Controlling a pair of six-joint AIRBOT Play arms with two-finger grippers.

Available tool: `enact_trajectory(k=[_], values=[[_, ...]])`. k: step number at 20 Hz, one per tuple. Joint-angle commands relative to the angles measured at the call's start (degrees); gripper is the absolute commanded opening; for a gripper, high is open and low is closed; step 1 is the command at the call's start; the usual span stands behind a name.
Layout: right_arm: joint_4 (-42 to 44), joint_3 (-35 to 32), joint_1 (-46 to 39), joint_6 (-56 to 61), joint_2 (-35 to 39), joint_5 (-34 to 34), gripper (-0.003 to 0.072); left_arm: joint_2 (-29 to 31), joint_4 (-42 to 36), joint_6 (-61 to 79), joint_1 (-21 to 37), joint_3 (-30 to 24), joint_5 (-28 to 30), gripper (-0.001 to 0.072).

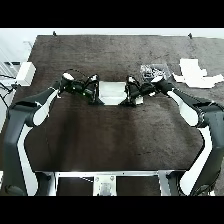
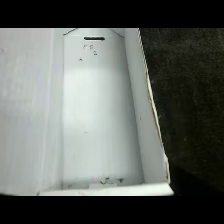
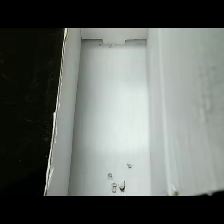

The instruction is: Fold the box and place the chain.

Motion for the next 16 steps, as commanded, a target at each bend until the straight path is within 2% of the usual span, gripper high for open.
enact_trajectory(k=[1, 16], values=[[0.0, 0.0, 0.0, 0.1, 0.0, 0.1, 0.0585, 0.0, 0.0, 0.0, 0.0, 0.0, 1.1, 0.0459], [0.0, 0.0, 0.0, 0.1, 0.0, 0.2, 0.0585, -0.9, 0.1, 0.0, 0.0, 0.0, 1.1, 0.0459]])
